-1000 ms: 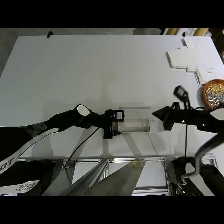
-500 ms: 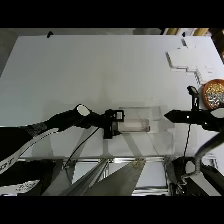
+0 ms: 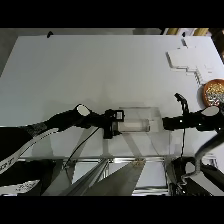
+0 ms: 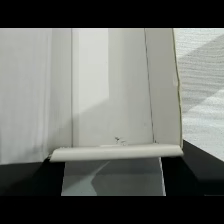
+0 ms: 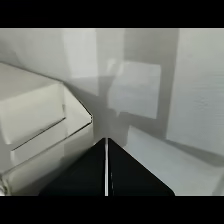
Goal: Fold the box and place the chain.
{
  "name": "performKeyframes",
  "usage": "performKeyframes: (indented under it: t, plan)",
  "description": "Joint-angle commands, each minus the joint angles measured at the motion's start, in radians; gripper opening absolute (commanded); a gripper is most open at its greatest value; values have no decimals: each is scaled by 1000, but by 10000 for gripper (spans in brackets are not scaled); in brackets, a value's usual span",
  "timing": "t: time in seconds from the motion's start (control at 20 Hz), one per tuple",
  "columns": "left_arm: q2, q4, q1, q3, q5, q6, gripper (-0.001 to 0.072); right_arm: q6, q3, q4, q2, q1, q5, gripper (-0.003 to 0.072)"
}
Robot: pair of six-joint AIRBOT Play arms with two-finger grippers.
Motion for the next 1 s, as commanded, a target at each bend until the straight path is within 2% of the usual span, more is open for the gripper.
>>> performKeyframes:
  t: [0.0,0.15,0.2,0.3,0.4,0.95]
  plan:
    - [0,0,0,0,0,0,253,-14,-1,62,64,8,34,99]
    - [0,0,0,1,0,0,253,-14,-1,104,114,14,59,279]
    - [0,0,0,0,0,0,253,-14,-1,107,116,33,63,297]
    - [0,0,0,0,0,0,253,-14,-1,84,116,89,69,300]
    - [0,0,0,1,0,0,253,-11,-1,60,116,127,62,343]
    - [0,0,0,0,0,0,253,-6,0,68,129,130,57,339]
